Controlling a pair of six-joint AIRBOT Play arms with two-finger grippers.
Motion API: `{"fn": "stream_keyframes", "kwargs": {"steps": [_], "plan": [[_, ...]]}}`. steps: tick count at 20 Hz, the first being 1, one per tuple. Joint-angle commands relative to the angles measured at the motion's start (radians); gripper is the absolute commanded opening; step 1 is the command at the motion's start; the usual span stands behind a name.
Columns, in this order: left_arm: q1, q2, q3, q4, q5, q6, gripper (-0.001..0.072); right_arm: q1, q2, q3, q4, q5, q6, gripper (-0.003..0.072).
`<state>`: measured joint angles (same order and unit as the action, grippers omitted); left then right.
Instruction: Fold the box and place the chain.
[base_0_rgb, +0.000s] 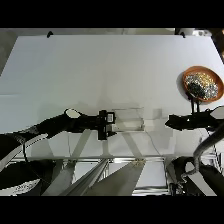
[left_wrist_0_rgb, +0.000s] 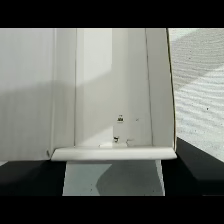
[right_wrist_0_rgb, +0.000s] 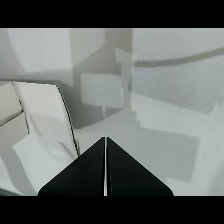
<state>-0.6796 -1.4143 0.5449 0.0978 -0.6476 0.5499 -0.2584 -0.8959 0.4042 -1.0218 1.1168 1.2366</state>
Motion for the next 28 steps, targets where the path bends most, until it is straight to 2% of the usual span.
{"fn": "stream_keyframes", "kwargs": {"steps": [1,6,9,13,17,19,22,24,26,27,28], "plan": [[0.0,0.0,0.0,0.0,0.0,0.0,0.0136,-0.002,-0.066,-0.023,0.056,-0.042,-0.029,0.0011],[0.001,0.0,0.0,0.0,0.0,0.0,0.0136,0.063,-0.192,-0.023,0.173,-0.047,-0.126,0.0011],[0.001,0.0,0.0,0.0,0.0,0.0,0.0136,0.079,-0.203,-0.023,0.268,-0.075,-0.175,0.001],[0.001,0.0,0.0,0.0,0.0,0.0,0.0136,0.079,-0.203,-0.023,0.286,-0.08,-0.195,0.0011],[0.001,0.0,0.0,0.0,0.0,0.0,0.0136,0.079,-0.203,-0.023,0.504,0.044,-0.303,0.0013],[0.001,0.0,0.0,0.0,0.0,0.0,0.0136,0.079,-0.192,-0.022,0.521,0.07,-0.302,0.0075],[0.001,0.0,0.0,0.0,0.0,0.0,0.0136,0.079,-0.154,-0.022,0.516,0.081,-0.291,0.023],[0.001,0.0,0.0,0.0,0.0,0.0,0.0136,0.08,-0.148,-0.022,0.492,0.098,-0.291,0.0245],[0.001,0.0,0.0,0.0,0.0,0.0,0.0136,0.119,-0.148,-0.022,0.436,0.095,-0.263,0.0406],[0.001,0.0,0.0,0.0,0.0,0.0,0.0136,0.148,-0.148,-0.022,0.425,0.094,-0.264,0.046],[0.001,0.0,0.0,0.0,0.0,0.0,0.0136,0.179,-0.148,-0.022,0.428,0.087,-0.263,0.0465]]}}
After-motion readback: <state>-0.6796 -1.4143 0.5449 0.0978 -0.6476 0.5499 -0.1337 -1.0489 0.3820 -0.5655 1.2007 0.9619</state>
